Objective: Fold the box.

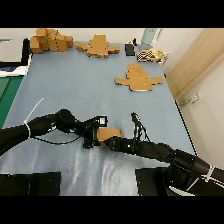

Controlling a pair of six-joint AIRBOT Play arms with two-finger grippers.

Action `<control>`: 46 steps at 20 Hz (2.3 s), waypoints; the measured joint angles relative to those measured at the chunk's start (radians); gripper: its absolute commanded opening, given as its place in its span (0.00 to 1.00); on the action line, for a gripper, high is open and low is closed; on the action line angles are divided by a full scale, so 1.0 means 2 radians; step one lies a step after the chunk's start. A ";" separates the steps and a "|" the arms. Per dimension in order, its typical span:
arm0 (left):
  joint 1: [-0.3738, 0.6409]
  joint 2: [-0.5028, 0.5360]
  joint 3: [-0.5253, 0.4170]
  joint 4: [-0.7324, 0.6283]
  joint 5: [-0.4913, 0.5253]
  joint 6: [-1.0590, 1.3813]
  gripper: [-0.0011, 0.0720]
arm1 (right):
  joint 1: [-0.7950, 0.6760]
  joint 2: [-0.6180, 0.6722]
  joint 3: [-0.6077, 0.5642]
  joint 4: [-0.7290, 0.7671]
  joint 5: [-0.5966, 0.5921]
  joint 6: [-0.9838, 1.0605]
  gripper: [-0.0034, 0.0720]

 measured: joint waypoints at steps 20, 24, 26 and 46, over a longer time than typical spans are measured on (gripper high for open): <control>0.000 0.000 0.000 0.001 0.000 0.001 0.71 | 0.000 -0.043 0.005 -0.004 0.018 0.001 0.05; 0.000 0.000 0.000 0.002 0.000 0.002 0.71 | 0.000 -0.058 0.005 -0.002 0.017 0.003 0.05; 0.000 0.000 0.000 0.002 0.000 0.002 0.71 | 0.000 -0.062 0.005 -0.002 0.017 0.005 0.05; 0.000 0.000 0.000 -0.001 0.000 -0.001 0.71 | -0.001 -0.002 0.019 -0.072 0.019 0.010 0.05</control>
